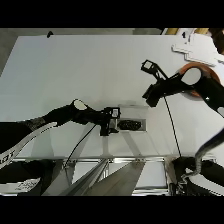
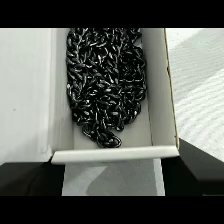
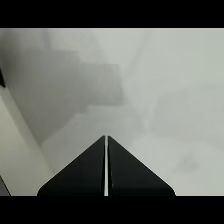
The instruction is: Fold the box and place the chain.
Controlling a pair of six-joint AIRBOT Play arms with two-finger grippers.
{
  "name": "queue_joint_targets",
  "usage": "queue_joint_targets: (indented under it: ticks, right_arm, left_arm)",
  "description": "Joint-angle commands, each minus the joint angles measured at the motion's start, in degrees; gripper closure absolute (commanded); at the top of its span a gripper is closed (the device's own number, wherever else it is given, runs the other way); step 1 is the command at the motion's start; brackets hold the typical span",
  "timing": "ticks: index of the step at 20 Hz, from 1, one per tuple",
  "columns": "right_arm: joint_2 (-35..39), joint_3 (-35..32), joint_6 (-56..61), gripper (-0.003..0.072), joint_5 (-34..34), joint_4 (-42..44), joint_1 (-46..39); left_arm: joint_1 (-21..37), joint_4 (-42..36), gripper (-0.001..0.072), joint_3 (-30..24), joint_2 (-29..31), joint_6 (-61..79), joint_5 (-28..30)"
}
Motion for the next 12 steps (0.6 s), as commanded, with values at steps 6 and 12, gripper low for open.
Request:
queue_joint_targets:
  ticks: [6,12]
  right_arm:
    - [12.0,-10.4,-6.6,0.0667,-4.3,0.6,6.3]
    - [23.5,-21.2,-14.1,0.0622,-6.1,2.6,12.8]
  left_arm:
    - [0.0,0.0,0.0540,0.0,0.0,0.0,0.0]
    - [0.0,0.0,0.0540,0.0,0.0,0.0,0.0]
